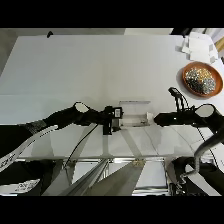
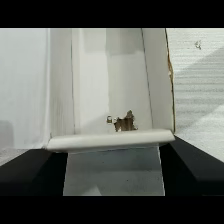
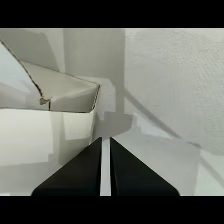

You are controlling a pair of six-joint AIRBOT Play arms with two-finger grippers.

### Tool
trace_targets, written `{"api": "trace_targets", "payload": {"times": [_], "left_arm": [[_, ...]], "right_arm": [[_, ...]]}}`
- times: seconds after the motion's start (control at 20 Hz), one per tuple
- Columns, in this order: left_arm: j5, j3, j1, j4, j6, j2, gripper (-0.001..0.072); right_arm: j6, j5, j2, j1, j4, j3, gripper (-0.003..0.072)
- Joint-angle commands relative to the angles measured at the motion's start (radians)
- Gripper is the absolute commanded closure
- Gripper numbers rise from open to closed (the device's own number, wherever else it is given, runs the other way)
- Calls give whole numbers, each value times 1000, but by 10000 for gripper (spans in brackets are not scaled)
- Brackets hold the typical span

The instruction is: Fold the box and place the chain.

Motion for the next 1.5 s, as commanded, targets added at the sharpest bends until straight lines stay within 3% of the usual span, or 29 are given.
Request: {"api": "trace_targets", "payload": {"times": [0.0, 0.5, 0.75, 1.05, 1.45], "left_arm": [[0, 0, 0, 0, 0, 0, 641], [0, 0, 0, 0, 0, 0, 641], [0, 0, 0, 0, 0, 0, 641], [0, 0, 0, 0, 0, 0, 641], [0, 0, 0, 0, 0, 0, 641]], "right_arm": [[0, 42, 24, 1, 26, 0, 512], [0, 56, 95, 1, 44, 0, 487], [0, 60, 95, 1, 71, 0, 447], [3, 31, 95, 55, 42, 0, 346], [49, -2, 76, 80, 16, 16, 345]]}}
